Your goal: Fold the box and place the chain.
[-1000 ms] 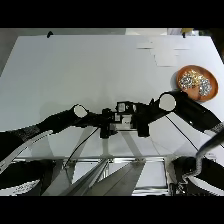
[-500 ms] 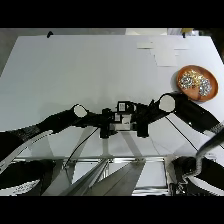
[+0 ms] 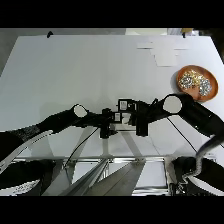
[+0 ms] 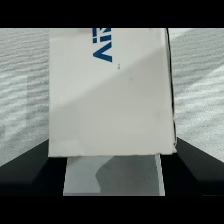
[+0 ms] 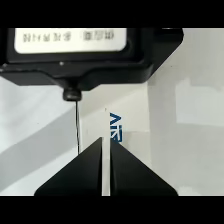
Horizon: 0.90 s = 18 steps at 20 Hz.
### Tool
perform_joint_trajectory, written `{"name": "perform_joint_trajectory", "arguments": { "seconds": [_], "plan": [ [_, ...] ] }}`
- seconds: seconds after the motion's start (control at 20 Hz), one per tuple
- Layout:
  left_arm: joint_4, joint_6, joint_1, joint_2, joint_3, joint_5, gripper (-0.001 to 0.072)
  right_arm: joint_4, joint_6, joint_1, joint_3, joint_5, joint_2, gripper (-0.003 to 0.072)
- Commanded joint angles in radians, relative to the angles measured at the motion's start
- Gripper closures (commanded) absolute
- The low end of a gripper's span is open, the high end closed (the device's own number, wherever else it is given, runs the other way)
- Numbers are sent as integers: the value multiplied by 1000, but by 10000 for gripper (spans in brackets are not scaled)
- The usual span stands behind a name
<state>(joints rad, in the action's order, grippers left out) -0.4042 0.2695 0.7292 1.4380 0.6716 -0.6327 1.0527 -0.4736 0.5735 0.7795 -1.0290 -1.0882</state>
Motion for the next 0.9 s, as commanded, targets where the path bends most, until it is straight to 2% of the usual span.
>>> {"name": "perform_joint_trajectory", "arguments": {
  "seconds": [0.0,0.35,0.85],
  "plan": [
    [0,0,0,-1,0,0,576,-21,0,1,-1,15,-8,660],
    [0,0,0,-1,0,0,576,-40,4,1,-53,-6,-12,674],
    [0,0,0,-1,0,0,576,-40,5,1,-60,-3,-12,675]
  ]
}}
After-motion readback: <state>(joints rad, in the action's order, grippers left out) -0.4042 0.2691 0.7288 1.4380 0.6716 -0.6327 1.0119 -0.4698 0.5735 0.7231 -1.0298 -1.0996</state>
